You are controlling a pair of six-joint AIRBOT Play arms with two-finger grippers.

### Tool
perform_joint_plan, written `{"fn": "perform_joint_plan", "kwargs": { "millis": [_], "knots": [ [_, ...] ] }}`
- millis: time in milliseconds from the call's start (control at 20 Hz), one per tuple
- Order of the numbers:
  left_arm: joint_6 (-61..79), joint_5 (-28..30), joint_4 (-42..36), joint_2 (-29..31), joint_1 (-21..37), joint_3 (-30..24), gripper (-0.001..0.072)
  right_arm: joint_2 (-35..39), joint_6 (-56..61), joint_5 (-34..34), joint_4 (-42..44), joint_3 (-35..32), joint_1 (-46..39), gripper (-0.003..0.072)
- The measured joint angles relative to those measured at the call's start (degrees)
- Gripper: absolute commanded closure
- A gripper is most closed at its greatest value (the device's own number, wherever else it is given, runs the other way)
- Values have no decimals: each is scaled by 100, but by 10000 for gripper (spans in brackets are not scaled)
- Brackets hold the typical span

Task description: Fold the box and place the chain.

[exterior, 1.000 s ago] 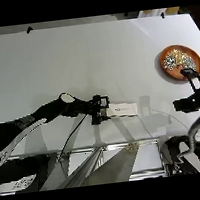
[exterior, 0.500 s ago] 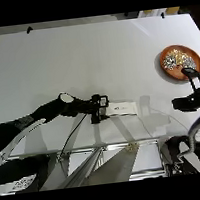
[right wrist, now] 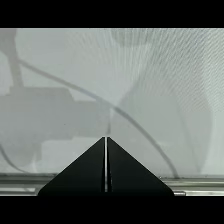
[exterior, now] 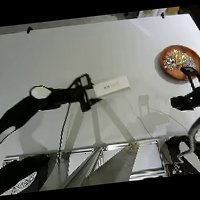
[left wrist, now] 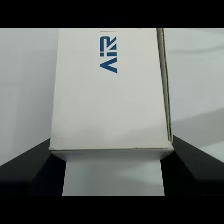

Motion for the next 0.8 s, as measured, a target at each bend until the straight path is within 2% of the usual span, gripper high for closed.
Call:
{"fn": "perform_joint_plan", "kwargs": {
  "millis": [250, 400, 550, 800],
  "knots": [
    [-2833, -275, 1912, 1355, 1340, 0, 319, 0, -2, 98, 46, 0, 0, 671],
    [-4461, -619, 3370, 1794, 2234, -4, 319, 0, 0, 101, 229, 0, 0, 671],
    [-5499, -925, 4400, 1884, 3106, -98, 319, 0, 0, 46, 518, 0, 0, 671],
    [-6161, -1069, 5016, 1580, 4181, -396, 319, 0, 0, -57, 756, 0, 0, 671]
  ]
}}
